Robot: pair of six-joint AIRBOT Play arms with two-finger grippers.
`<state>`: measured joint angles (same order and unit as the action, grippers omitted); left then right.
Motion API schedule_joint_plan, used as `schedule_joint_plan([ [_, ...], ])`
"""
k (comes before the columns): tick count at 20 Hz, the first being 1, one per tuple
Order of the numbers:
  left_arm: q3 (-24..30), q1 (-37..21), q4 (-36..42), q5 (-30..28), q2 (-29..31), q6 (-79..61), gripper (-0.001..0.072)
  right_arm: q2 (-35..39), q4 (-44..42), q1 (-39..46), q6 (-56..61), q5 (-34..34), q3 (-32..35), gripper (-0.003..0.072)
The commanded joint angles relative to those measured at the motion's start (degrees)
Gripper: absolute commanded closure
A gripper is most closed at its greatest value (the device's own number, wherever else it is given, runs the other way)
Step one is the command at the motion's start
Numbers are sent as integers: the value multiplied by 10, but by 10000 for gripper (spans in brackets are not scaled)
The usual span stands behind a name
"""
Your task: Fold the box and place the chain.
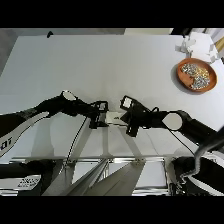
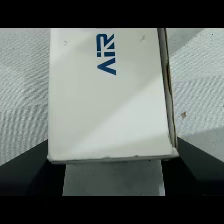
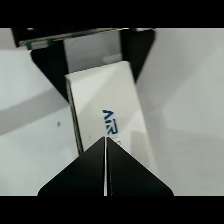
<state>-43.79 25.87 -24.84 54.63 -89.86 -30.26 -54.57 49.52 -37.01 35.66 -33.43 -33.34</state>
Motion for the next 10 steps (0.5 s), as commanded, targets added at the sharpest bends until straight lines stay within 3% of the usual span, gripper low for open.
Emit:
schedule_joint_plan([
  [1,0,-1,-1,0,0,-2,437,70,108,21,180,-23,-20,667],
  [5,0,-1,-1,0,0,-2,437,125,343,121,382,-193,-20,668],
  [8,0,-1,-1,0,0,-2,437,115,376,242,409,-325,-17,669],
  [10,0,0,11,0,0,-24,437,110,370,316,409,-345,-7,669],
])
